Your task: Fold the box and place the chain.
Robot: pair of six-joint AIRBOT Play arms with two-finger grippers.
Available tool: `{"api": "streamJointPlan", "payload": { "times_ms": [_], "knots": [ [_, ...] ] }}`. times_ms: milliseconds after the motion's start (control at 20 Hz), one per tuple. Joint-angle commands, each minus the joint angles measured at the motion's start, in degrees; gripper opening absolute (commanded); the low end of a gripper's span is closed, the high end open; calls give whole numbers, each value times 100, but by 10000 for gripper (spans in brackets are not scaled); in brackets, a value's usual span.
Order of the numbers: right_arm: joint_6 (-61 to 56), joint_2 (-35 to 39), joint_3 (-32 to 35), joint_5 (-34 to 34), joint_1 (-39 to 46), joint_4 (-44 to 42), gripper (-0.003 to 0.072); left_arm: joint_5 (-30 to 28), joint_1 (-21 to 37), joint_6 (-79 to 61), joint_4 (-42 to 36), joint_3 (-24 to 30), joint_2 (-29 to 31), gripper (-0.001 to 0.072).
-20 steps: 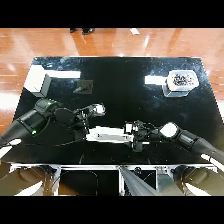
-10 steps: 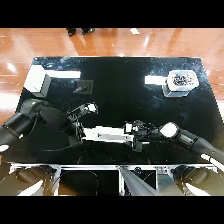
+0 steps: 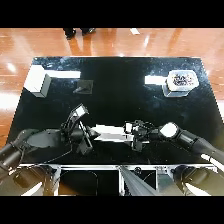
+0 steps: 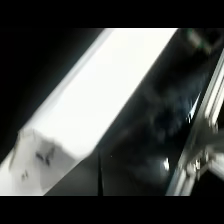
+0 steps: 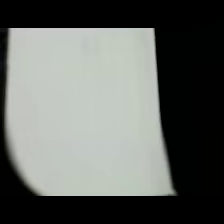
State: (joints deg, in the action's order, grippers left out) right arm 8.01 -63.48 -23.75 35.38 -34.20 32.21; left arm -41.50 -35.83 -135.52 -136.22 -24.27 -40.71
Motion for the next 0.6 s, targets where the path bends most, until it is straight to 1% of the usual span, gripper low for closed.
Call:
{"api": "streamJointPlan", "payload": {
  "times_ms": [0, 100, 200, 250, 450, 550],
  "knots": [
    [0, 0, -2, 0, 4, 0, 609, 1781, -614, 83, -227, 129, 39, 19],
    [0, 0, -2, -2, 4, 0, 609, 2229, -817, 85, -227, 129, -260, 19],
    [0, 0, -2, -2, 4, 0, 608, 2393, -940, 85, -227, 127, -516, 19],
    [0, 0, -2, 0, 4, 0, 609, 2511, -984, 87, -229, 127, -603, 19],
    [0, 0, -2, 0, 4, 0, 608, 3340, -1115, 98, -229, 127, -885, 19],
    [0, 0, -2, 0, 4, 0, 608, 3532, -1134, 98, -229, 125, -1080, 19]
  ]
}}
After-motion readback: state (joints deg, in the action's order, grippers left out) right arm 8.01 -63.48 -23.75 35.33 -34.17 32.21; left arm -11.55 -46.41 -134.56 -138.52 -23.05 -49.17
